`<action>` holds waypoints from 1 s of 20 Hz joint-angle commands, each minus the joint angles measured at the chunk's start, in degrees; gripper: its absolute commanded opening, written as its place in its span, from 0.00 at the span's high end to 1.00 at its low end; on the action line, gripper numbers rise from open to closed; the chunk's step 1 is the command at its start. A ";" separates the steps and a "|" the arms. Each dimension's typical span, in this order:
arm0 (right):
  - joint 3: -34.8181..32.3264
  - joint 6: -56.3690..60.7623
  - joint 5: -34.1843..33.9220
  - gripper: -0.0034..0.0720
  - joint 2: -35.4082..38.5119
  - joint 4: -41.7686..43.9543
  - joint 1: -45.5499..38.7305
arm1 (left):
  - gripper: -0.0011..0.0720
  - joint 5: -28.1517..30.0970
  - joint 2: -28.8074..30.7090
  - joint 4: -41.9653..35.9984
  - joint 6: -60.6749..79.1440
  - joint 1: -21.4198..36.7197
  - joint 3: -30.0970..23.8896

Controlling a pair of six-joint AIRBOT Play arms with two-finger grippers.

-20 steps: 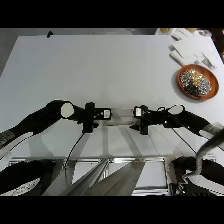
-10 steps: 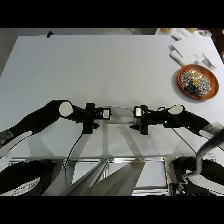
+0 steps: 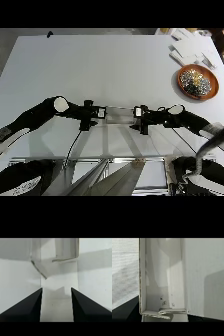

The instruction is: Fold the box and place the chain.

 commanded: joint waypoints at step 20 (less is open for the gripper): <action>0.00 0.02 0.02 0.43 0.00 0.02 0.00 | 0.81 4.09 -3.65 -14.82 11.72 -2.10 -0.02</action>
